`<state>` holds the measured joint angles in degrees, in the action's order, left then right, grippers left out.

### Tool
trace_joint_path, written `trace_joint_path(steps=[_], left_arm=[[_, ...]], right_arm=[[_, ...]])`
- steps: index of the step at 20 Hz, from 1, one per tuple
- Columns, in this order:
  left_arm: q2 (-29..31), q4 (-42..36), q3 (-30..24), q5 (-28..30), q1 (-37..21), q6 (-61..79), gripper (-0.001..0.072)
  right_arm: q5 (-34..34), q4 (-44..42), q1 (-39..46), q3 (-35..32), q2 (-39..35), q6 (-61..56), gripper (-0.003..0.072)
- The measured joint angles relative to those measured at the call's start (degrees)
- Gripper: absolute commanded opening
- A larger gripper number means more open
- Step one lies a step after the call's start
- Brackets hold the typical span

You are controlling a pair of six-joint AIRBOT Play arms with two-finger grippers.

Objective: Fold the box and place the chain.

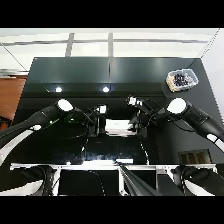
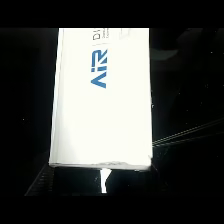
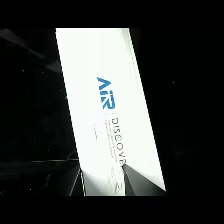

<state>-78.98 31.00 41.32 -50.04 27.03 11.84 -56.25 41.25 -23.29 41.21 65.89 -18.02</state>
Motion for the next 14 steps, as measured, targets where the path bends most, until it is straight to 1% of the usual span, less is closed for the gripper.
trace_joint_path(steps=[14], left_arm=[[0.0,0.02,0.0,0.11,0.0,0.02,0.0461]], right_arm=[[1.03,-0.35,0.0,-1.55,-0.02,-1.55,0.0322]])
